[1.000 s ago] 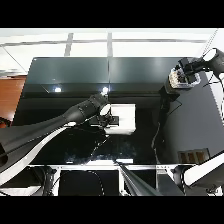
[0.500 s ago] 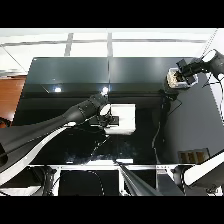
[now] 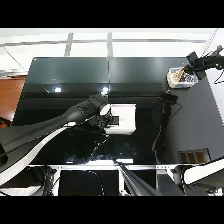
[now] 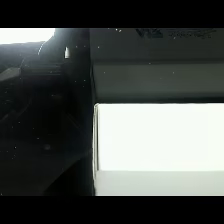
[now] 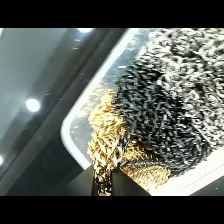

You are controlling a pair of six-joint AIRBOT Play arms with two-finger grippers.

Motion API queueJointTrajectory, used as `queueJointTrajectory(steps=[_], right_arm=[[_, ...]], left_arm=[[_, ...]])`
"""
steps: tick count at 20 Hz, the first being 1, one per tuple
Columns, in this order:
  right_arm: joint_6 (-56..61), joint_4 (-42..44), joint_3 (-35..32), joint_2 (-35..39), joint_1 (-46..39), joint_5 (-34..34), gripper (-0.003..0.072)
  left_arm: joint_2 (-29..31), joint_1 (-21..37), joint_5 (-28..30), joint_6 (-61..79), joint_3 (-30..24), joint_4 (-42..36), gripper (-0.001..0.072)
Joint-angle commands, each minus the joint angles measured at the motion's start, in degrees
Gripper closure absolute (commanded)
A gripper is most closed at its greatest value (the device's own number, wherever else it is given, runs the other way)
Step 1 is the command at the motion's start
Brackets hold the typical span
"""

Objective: Fold the box and place the chain.

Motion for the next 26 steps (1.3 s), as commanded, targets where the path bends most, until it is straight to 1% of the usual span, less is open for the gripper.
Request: queueJointTrajectory(steps=[1, 5, 8, 9, 10, 11, 15, 18, 19, 20, 22, 26], right_arm=[[-3.0, 4.6, 0.0, 0.7, -0.9, 0.0, 0.0670], [-3.0, 1.8, 0.0, 0.2, -0.8, -0.9, 0.0670], [-3.0, -0.1, 0.0, -1.6, -0.8, -0.1, 0.0667], [-3.0, -0.6, 0.0, -2.3, -0.7, 0.1, 0.0572], [-3.0, -1.2, 0.0, -2.6, -0.7, 0.0, 0.0442], [-3.0, -1.7, 0.0, -2.7, -0.9, -0.2, 0.0424], [-3.7, 2.3, 0.0, -2.7, -1.1, 0.8, 0.0416], [-3.6, 2.8, 0.0, -2.8, -0.5, 1.7, 0.0406], [-3.6, 2.6, 0.0, -2.9, 0.1, 1.6, 0.0236], [-3.5, 2.5, 0.0, -3.2, 0.6, 1.4, 0.0193], [-2.1, 1.1, 0.0, -4.0, 1.3, 0.9, 0.0195], [0.7, 1.0, 0.0, -6.6, 1.7, 0.8, 0.0195]], left_arm=[[0.0, 0.0, 0.1, 0.0, 0.0, 0.0, 0.0679], [0.0, 0.0, 0.1, 0.0, 0.0, 0.0, 0.0679], [0.0, 0.0, 0.1, 0.0, 0.0, 0.0, 0.0679], [0.0, 0.0, 0.1, 0.0, 0.0, 0.0, 0.0679], [0.0, 0.0, 0.1, 0.0, 0.0, 0.0, 0.0679], [0.0, 0.0, 0.1, 0.0, 0.0, 0.0, 0.0679], [0.0, 0.0, 0.5, 0.0, 0.0, 0.0, 0.0679], [0.0, 0.0, 0.9, 0.0, 0.0, 0.0, 0.0679], [0.0, 0.0, 0.8, 0.0, 0.0, 0.0, 0.0679], [0.0, 0.0, 0.8, 0.0, 0.0, 0.0, 0.0679], [0.0, 0.0, 0.8, 0.0, 0.0, 0.0, 0.0679], [0.0, 0.0, 0.8, 0.0, 0.0, 0.0, 0.0679]])
